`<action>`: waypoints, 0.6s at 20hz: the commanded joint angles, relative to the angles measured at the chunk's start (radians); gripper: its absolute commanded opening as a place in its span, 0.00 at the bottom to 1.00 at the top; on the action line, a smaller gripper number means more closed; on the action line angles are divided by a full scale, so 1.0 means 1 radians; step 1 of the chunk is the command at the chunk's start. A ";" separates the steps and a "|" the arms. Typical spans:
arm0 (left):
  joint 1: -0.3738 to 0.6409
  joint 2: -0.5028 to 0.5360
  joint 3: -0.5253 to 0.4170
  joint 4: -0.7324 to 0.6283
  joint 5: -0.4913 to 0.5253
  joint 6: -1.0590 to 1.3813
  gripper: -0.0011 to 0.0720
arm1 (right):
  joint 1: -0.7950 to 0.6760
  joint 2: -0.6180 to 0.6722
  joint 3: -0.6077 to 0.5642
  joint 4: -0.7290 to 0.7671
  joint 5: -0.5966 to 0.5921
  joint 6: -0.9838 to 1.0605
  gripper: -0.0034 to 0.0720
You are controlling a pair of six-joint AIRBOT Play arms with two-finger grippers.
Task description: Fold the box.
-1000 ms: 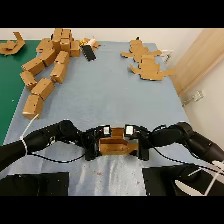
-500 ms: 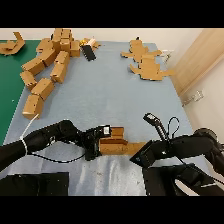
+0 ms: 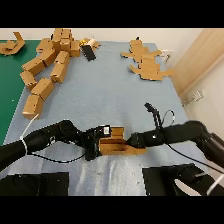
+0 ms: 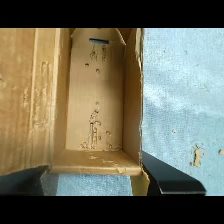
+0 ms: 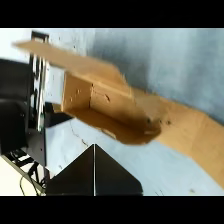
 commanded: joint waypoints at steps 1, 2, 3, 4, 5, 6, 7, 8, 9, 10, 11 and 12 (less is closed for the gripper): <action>0.000 0.000 0.000 0.000 0.000 0.000 0.73 | -0.038 -0.272 0.128 0.141 0.035 -0.205 0.05; 0.000 0.000 0.000 0.000 0.000 0.000 0.73 | -0.044 -0.348 0.175 0.138 0.031 -0.241 0.05; 0.001 0.000 0.000 0.000 0.001 0.000 0.73 | -0.047 -0.423 0.217 0.135 0.024 -0.270 0.05; 0.001 0.000 0.000 0.000 0.000 0.000 0.73 | -0.047 -0.484 0.246 0.135 0.021 -0.300 0.05; 0.001 0.000 0.000 0.000 0.000 0.000 0.73 | -0.047 -0.534 0.261 0.135 0.021 -0.323 0.05; 0.001 0.000 0.000 0.000 0.000 0.000 0.73 | -0.047 -0.578 0.262 0.133 0.028 -0.348 0.05; 0.001 0.000 0.000 0.000 0.000 0.000 0.73 | -0.047 -0.612 0.261 0.127 0.030 -0.369 0.05; 0.001 0.000 0.000 0.000 0.000 0.000 0.73 | -0.047 -0.636 0.260 0.123 0.029 -0.388 0.05; 0.001 0.000 0.000 0.000 0.000 0.000 0.73 | -0.047 -0.652 0.260 0.116 0.031 -0.404 0.05; 0.001 0.000 0.000 0.000 0.000 0.000 0.73 | -0.046 -0.660 0.259 0.115 0.032 -0.412 0.05; 0.001 0.000 0.000 0.000 0.000 0.000 0.73 | -0.046 -0.661 0.256 0.113 0.033 -0.414 0.05; 0.001 0.000 0.000 0.000 0.000 0.000 0.73 | -0.046 -0.661 0.251 0.111 0.035 -0.420 0.05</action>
